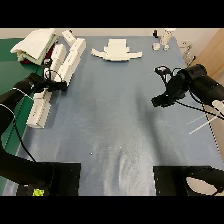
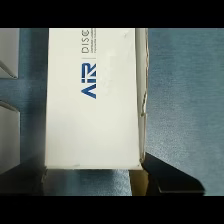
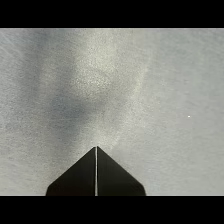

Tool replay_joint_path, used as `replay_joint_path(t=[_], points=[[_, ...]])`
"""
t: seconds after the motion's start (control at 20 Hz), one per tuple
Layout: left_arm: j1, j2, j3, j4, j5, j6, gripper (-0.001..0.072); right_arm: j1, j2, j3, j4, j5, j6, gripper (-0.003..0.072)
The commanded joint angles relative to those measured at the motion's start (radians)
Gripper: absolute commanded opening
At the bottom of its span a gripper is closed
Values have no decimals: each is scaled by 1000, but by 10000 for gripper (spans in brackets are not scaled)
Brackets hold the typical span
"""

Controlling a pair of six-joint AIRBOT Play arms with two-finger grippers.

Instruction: Fold the box.

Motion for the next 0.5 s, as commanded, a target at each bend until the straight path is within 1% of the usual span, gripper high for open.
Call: replay_joint_path(t=[0.0, 0.05, 0.1, 0.15, 0.35, 0.45], points=[[0, -1, 1, 0, 4, 0, 512, -1, -1, 1, 0, 0, 0, 16], [0, -1, 1, 0, 5, 0, 513, -1, -1, 1, 0, 0, 0, 16], [0, -1, 1, 1, 3, 0, 544, -1, -1, 1, 0, 0, 0, 16], [0, -1, 1, 1, 3, 0, 699, -1, -1, 1, 0, 0, 1, 16], [2, 0, 1, 1, -2, 0, 699, -1, -1, 1, 0, 0, 0, 16], [6, 6, 1, 1, -39, -1, 699, -1, -1, 1, 0, 0, 0, 16]])
